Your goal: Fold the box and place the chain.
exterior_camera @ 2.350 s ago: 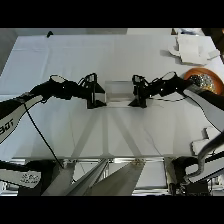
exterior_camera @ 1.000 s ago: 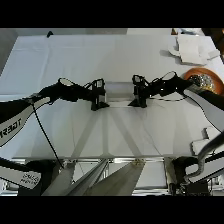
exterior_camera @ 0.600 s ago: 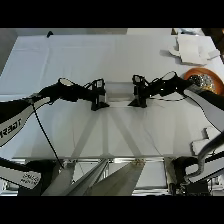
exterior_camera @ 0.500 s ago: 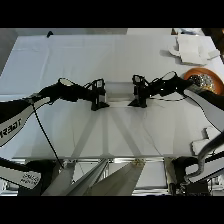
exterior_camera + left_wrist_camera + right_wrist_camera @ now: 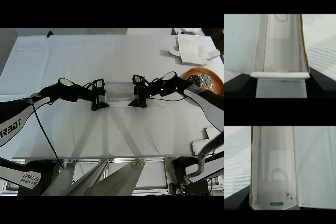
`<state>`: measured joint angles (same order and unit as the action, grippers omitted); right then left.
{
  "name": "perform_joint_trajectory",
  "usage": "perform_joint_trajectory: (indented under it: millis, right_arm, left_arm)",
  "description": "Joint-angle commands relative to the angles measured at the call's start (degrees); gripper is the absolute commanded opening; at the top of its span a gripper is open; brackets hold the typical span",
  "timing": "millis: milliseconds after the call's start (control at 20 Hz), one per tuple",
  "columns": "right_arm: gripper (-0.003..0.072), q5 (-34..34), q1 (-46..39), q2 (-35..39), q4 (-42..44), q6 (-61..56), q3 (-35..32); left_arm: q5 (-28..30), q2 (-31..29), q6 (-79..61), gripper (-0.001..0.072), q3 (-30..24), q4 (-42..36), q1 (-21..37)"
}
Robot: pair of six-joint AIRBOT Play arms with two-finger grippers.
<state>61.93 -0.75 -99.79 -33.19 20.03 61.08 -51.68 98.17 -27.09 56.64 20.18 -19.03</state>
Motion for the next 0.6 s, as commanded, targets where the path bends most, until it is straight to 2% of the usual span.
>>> perform_joint_trajectory:
  millis: [0,200,450,500,550]
  right_arm:
    - [0.0482,0.04,0.04,0.00,0.39,-0.02,-0.02]
    - [0.0481,3.32,0.04,0.00,1.16,-0.11,-0.02]
    - [0.0488,3.65,0.02,0.63,0.85,-2.19,-0.02]
    - [0.0514,3.63,0.02,1.29,0.81,-2.19,0.00]
    - [0.0598,3.61,0.02,2.14,0.63,-2.19,0.00]
  left_arm:
    - [0.02,-0.02,0.09,0.0258,0.04,0.00,0.00]
    - [0.02,-0.02,0.04,0.0258,0.04,0.00,-0.02]
    - [0.04,-0.04,-0.02,0.0258,0.04,0.00,0.00]
    - [0.04,-0.04,-0.07,0.0258,0.04,0.00,0.00]
    - [0.04,-0.04,-0.07,0.0258,0.04,0.00,0.00]
